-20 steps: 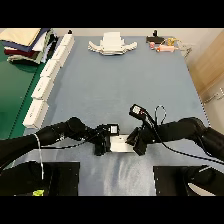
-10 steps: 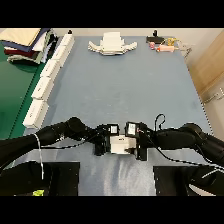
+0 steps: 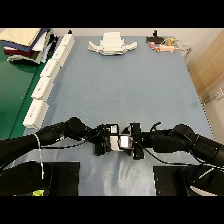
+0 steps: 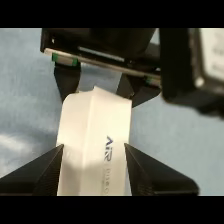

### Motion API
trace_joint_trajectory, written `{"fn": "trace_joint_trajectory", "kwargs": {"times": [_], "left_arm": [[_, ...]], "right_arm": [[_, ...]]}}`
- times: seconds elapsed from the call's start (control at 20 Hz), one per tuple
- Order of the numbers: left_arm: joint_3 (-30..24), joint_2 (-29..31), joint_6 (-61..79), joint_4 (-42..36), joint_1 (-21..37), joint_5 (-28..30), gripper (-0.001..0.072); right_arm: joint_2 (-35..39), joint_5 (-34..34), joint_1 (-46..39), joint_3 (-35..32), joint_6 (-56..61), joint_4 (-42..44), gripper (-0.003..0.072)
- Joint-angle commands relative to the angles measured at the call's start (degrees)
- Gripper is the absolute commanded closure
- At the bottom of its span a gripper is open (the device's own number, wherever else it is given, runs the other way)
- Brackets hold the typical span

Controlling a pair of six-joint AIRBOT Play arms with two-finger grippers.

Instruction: Fold the box.

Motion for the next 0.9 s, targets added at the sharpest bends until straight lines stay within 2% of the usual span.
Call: {"fn": "trace_joint_trajectory", "kwargs": {"times": [0.0,0.6,0.65,0.75,0.8,0.85], "left_arm": [[0.04,-0.04,0.17,0.07,0.00,-0.07,0.0296],[0.04,-0.04,0.17,0.07,0.00,-0.07,0.0296],[0.04,-0.04,0.17,0.07,0.00,-0.07,0.0296],[0.04,-0.04,0.17,0.07,0.00,-0.07,0.0296],[0.04,-0.04,0.17,0.07,0.00,-0.07,0.0296],[0.04,-0.04,0.17,0.07,0.00,-0.07,0.0296]], "right_arm": [[-0.28,2.25,0.33,1.73,-0.44,-1.44,0.0096],[-0.31,0.33,0.33,2.43,1.29,-1.40,0.0107],[-0.33,-1.16,0.33,2.43,1.29,-1.38,0.0129],[-0.46,-3.72,0.31,2.38,1.29,-1.44,0.0247],[-0.79,-3.98,0.31,2.38,1.44,-1.44,0.0251],[-1.09,-3.96,0.33,2.38,1.68,-1.49,0.0339]]}}
